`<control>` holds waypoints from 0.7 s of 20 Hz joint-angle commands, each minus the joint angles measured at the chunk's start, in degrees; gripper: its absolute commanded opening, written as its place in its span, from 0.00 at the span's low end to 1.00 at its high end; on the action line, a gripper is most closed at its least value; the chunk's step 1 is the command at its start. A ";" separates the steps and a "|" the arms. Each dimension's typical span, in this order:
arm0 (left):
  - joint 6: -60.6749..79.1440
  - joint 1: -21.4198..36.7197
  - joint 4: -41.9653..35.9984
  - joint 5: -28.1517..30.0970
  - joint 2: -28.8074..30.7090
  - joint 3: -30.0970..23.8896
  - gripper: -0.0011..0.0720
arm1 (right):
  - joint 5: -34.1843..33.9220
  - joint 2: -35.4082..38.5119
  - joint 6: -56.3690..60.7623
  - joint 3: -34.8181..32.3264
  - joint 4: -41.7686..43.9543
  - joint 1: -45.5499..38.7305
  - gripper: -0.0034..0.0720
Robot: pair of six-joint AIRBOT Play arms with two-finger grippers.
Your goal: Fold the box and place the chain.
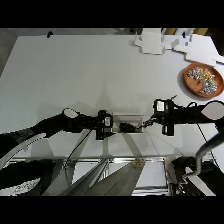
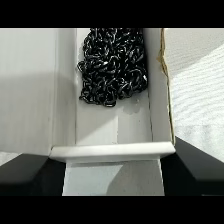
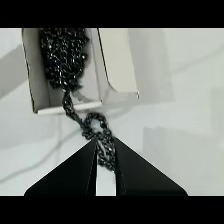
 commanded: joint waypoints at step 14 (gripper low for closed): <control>0.02 0.00 0.00 0.00 0.02 -0.02 0.03 | -13.14 -15.28 -6.21 -5.27 0.70 8.41 0.49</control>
